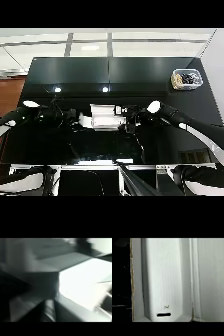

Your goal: Fold the box and place the chain.

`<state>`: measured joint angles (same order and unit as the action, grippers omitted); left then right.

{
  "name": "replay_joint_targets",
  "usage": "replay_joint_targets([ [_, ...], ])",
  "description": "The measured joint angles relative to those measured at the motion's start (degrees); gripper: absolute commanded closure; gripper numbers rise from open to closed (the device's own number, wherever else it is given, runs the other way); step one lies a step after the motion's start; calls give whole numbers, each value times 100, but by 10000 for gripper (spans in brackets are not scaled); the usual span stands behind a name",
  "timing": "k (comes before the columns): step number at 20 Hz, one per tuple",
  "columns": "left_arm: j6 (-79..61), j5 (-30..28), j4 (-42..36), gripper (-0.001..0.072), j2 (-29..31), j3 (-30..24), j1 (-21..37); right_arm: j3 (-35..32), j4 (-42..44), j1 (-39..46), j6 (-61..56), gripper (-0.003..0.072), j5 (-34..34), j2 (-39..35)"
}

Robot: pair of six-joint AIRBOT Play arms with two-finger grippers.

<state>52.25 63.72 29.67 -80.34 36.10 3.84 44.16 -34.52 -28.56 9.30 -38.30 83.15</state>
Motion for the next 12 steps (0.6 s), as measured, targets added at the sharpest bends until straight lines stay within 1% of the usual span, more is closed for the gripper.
replay_joint_targets([
  [3,-245,315,-256,74,-17,236,20,2,0,0,0,206,0,0],
  [6,-330,463,-358,91,-22,439,-160,0,2,0,0,206,0,0],
  [8,-363,529,-380,162,-22,562,-361,2,0,0,0,206,2,0],
  [12,-291,555,-258,162,-22,822,-693,2,0,0,0,206,0,0],
])
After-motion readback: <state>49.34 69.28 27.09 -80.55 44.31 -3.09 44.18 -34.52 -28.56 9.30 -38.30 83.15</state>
